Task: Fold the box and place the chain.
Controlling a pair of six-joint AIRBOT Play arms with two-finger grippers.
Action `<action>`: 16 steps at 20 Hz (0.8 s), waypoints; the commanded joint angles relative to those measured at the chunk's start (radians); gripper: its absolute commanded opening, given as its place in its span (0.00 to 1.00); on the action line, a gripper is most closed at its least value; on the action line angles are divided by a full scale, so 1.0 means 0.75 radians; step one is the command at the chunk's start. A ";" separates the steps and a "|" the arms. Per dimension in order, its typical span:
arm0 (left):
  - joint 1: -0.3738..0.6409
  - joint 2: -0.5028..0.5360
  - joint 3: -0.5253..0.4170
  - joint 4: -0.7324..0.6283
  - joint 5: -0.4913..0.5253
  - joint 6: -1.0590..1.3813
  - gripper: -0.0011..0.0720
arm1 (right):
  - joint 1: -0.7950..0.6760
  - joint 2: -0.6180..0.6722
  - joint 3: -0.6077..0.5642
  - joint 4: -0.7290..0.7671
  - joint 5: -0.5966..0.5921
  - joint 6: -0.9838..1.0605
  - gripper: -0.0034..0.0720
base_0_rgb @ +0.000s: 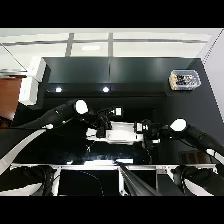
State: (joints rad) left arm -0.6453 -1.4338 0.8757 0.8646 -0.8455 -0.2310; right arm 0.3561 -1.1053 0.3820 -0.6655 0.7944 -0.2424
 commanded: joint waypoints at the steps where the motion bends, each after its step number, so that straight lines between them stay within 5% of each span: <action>1: 0.000 0.001 0.001 0.048 -0.002 -0.017 0.05 | -0.033 -0.001 -0.001 -0.002 0.030 0.004 0.97; 16: -0.002 0.001 0.001 0.048 0.001 -0.017 0.05 | -0.045 -0.001 -0.002 0.004 0.017 -0.001 0.97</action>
State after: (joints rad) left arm -0.6464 -1.4338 0.8757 0.9001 -0.8459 -0.2432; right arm 0.3225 -1.1053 0.3813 -0.6811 0.8207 -0.2432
